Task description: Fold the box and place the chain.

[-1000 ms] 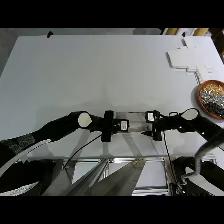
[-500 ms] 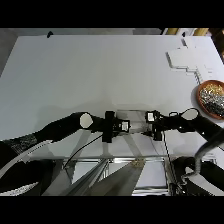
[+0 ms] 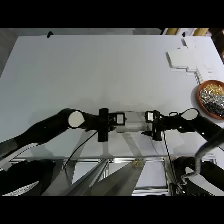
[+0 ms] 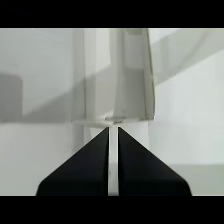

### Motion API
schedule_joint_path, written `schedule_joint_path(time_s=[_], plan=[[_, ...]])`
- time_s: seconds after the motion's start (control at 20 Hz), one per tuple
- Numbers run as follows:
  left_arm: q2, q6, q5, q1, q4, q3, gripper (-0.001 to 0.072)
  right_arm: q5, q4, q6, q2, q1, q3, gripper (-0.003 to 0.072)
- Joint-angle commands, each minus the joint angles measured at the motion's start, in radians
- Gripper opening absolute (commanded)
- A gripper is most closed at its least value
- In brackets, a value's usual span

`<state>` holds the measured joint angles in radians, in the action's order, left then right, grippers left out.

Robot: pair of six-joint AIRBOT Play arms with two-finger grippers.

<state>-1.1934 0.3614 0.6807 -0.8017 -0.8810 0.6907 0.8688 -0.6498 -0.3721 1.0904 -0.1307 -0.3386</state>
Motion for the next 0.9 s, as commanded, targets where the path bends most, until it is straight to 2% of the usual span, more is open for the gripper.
schedule_joint_path(time_s=[0.0, 0.2, 0.25, 0.35, 0.55, 0.7, 0.85], plan=[[0.105, 0.317, 0.114, 0.064, -0.152, 0.001, 0.0057, 0.003, -0.001, -0.003, -0.001, 0.0, 0.0, 0.0336], [0.215, 0.626, 0.163, 0.139, -0.244, -0.001, 0.0053, 0.003, -0.001, -0.003, 0.0, 0.0, 0.0, 0.0336], [0.22, 0.708, 0.169, 0.155, -0.25, -0.002, 0.002, 0.003, -0.001, -0.003, 0.0, 0.0, 0.0, 0.0336], [0.206, 0.884, 0.159, 0.174, -0.249, -0.021, 0.0008, 0.003, -0.001, -0.003, -0.001, 0.0, 0.0, 0.0336], [0.098, 1.124, 0.101, 0.174, -0.158, -0.092, 0.0003, 0.003, -0.001, -0.003, 0.0, 0.0, 0.0, 0.0336], [-0.015, 1.172, 0.092, 0.17, -0.06, -0.102, 0.0003, 0.003, -0.001, -0.003, 0.0, 0.0, 0.0, 0.0336], [-0.074, 1.172, 0.082, 0.148, 0.014, -0.102, 0.0004, 0.003, -0.001, -0.003, -0.001, 0.0, 0.0, 0.0336]])
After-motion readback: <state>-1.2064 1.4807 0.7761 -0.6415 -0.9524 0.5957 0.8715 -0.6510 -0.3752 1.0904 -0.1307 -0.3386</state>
